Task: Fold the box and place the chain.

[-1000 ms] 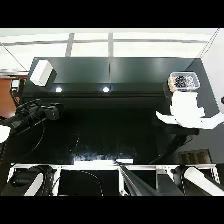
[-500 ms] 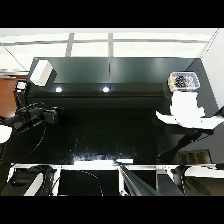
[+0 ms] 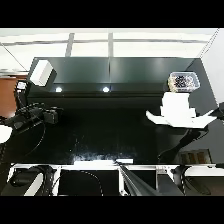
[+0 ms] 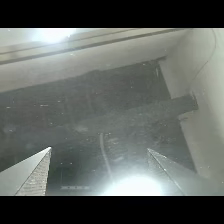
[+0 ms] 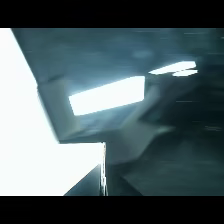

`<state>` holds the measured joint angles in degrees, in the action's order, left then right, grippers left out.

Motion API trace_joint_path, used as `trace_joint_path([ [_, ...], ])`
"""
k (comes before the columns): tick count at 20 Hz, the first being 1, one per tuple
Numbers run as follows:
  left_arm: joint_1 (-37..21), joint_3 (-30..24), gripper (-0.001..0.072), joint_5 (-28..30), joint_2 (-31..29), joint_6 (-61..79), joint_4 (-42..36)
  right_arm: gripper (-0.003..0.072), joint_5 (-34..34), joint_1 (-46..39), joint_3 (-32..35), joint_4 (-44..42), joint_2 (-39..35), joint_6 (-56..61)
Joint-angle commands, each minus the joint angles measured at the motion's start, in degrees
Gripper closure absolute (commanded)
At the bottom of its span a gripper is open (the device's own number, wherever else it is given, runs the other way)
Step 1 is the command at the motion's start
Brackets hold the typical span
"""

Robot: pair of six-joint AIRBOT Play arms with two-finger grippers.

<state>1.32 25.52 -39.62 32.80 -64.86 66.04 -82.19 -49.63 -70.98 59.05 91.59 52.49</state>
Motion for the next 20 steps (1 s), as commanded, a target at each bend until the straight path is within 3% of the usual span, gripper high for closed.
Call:
trace_joint_path([
  [1, 0.02, 0.04, -0.0001, -0.04, 0.00, -0.04, -1.07, 0.0667, -7.80, 1.95, 1.33, -12.70, -0.55, -0.63],
  [5, 0.37, 0.04, -0.0001, -0.92, 0.04, 0.13, -1.09, 0.0666, -2.89, 11.85, 9.33, -16.65, -7.91, -0.61],
  [8, 1.60, 0.04, -0.0001, -1.97, 0.07, 0.39, -0.39, 0.0666, 4.98, 22.27, 18.08, -31.93, -19.06, -7.80],
  [15, 7.04, 0.04, -0.0001, -1.60, 0.33, 0.11, -7.13, 0.0666, 42.01, 51.76, 46.60, -37.00, -48.70, -0.79],
  [20, 12.72, 0.04, -0.0001, -1.09, 5.25, -0.11, -12.59, 0.0666, 62.88, 74.38, 57.86, -40.50, -54.82, 0.79],
])
